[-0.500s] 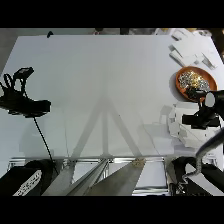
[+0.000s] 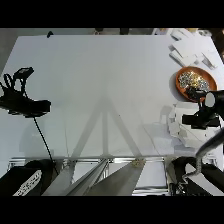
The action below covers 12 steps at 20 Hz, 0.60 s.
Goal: Fold the box and place the chain.
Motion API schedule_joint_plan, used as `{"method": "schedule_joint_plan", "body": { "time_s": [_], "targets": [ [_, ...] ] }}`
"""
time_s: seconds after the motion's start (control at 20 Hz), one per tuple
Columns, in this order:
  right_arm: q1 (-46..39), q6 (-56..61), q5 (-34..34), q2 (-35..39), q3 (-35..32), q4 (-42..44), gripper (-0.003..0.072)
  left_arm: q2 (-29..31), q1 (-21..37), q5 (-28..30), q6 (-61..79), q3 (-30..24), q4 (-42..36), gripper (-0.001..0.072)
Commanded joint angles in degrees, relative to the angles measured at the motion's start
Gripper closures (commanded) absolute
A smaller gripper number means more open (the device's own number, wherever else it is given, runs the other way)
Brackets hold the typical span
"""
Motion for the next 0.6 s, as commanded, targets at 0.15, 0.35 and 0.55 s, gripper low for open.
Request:
{"method": "schedule_joint_plan", "body": {
  "time_s": [0.15, 0.35, 0.55],
  "targets": [
    [-0.02, 0.0, -0.39, -0.02, 0.02, 0.42, 0.0667, 0.04, 0.04, 0.0, 0.02, -0.02, 0.02, 0.0702],
    [-0.02, -1.42, -6.95, -0.04, 0.02, -1.05, 0.0667, 0.04, 0.04, 0.0, 0.02, -0.02, 0.02, 0.0702],
    [-0.04, -4.04, -12.68, -0.02, 0.02, -10.12, 0.0668, 0.04, 0.04, 0.0, 0.02, -0.02, 0.02, 0.0702]
  ]
}}
